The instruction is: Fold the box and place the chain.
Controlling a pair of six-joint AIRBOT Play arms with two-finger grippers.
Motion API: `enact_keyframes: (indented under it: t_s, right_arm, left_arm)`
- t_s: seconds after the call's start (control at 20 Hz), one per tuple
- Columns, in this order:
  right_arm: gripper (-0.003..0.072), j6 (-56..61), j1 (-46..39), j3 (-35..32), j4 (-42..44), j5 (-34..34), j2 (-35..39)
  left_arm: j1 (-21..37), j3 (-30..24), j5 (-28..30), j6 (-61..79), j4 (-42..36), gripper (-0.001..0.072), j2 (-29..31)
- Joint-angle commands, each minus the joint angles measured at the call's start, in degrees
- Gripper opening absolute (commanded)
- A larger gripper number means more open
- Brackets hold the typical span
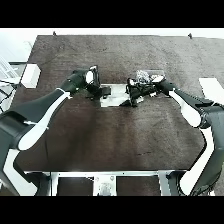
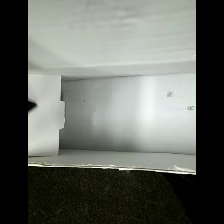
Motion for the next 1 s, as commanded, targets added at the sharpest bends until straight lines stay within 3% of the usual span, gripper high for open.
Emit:
enact_keyframes:
  t_s: [0.0, 0.55, 0.8, 0.95]
  right_arm:
    - [0.0438, 0.07, 0.04, 0.00, 0.00, 0.00, -0.02]
    - [0.0438, 0.07, 0.04, 0.00, 0.00, 0.00, -0.02]
    - [0.0438, 0.07, 0.04, 0.00, 0.02, -0.02, -0.02]
    - [0.0438, 0.07, 0.07, 0.00, 0.00, 0.00, -0.02]
  left_arm:
    - [-0.46, 4.55, -4.98, -2.38, 2.75, 0.0434, -2.56]
    - [-0.57, 7.76, -11.89, -7.91, 4.74, 0.0435, -3.26]
    - [-1.27, 17.68, -22.99, -7.98, 5.20, 0.0435, -9.73]
    - [-1.57, 21.68, -26.16, -8.20, 6.12, 0.0435, -12.41]
